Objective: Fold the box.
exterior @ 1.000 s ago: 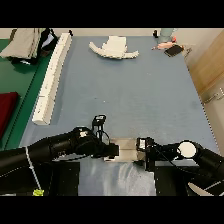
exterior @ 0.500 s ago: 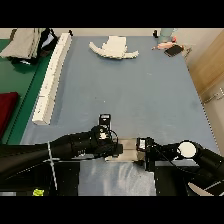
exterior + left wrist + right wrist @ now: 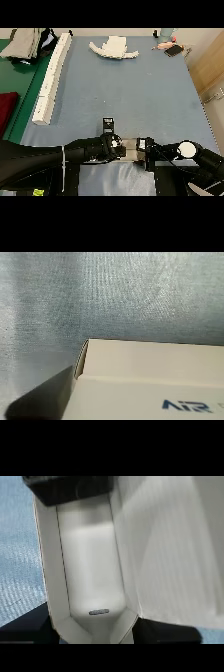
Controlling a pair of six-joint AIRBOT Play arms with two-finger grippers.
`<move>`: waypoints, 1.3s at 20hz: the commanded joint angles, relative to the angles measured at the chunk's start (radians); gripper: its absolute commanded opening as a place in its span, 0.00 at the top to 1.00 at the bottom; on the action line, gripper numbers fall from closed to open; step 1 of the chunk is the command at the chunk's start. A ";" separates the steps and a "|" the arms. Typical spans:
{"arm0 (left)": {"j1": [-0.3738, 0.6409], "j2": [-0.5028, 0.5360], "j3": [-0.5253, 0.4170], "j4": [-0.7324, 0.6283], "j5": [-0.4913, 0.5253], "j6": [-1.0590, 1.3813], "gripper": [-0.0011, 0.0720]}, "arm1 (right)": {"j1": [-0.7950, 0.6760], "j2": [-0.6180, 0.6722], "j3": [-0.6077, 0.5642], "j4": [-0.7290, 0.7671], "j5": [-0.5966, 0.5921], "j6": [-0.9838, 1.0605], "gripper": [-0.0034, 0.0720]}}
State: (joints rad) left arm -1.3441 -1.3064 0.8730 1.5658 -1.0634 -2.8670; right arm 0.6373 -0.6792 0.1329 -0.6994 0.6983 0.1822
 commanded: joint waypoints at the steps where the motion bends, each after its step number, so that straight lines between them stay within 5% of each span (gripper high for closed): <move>1: -0.009 -0.018 0.011 0.037 -0.015 -0.065 0.51 | 0.000 0.001 0.001 0.000 0.000 0.000 0.26; 4: -0.009 -0.018 0.012 0.044 -0.040 -0.066 0.54 | 0.000 0.001 0.001 0.000 0.000 0.000 0.26; 5: -0.009 -0.018 0.012 0.048 -0.045 -0.065 0.81 | 0.000 0.001 0.001 0.000 0.000 0.000 0.26; 6: -0.012 -0.018 0.012 0.056 -0.045 -0.062 0.96 | 0.000 0.001 0.001 0.000 0.000 0.000 0.26; 13: -0.015 -0.018 0.019 0.058 -0.048 -0.057 0.96 | 0.000 0.001 0.001 0.000 0.000 0.000 0.26; 14: -0.015 -0.016 0.027 0.058 -0.048 -0.033 0.81 | 0.000 0.001 0.001 0.000 0.000 0.000 0.26; 15: -0.014 -0.013 0.039 0.058 -0.058 -0.024 0.43 | 0.000 0.001 0.001 0.000 0.000 0.000 0.26; 16: -0.014 -0.013 0.053 0.058 -0.084 -0.024 0.24 | 0.000 0.001 0.001 0.000 0.000 0.000 0.26; 25: -0.014 -0.013 0.254 0.049 -0.447 0.119 0.24 | 0.000 0.001 0.001 0.000 0.000 0.000 0.26; 26: -0.014 -0.013 0.289 0.049 -0.503 0.153 0.33 | 0.000 0.001 0.001 0.000 0.000 0.000 0.26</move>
State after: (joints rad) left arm -1.3590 -1.3201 1.0863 1.6192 -1.4063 -2.7972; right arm 0.6373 -0.6792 0.1329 -0.6991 0.6983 0.1825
